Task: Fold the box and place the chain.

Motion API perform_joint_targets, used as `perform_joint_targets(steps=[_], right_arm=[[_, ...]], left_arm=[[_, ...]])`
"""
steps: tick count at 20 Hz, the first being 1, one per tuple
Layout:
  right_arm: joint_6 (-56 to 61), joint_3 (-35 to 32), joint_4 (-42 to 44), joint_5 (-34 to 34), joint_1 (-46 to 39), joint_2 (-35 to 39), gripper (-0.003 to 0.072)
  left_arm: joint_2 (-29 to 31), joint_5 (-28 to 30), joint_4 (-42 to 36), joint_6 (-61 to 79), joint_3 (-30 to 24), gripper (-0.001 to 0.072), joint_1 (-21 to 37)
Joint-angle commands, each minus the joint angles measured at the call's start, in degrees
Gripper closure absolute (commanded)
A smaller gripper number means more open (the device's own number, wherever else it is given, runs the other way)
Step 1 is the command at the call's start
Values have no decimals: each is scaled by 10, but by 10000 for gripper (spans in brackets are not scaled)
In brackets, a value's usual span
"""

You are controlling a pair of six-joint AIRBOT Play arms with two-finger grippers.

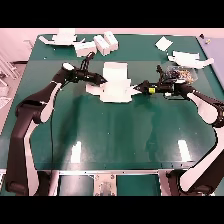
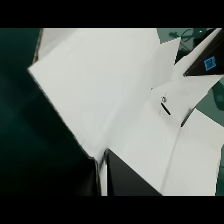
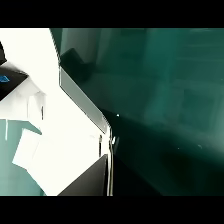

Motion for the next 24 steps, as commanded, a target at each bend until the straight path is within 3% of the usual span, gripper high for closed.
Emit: perform_joint_targets(steps=[1,19,24], right_arm=[[-1,0,-2,0,2,0,680],[-2,0,-2,0,2,0,679],[-2,0,-3,0,2,0,679]], left_arm=[[-4,-15,-7,54,0,653,0],[-13,-111,-54,317,-8,664,0],[-13,-109,-50,337,-14,676,0]])
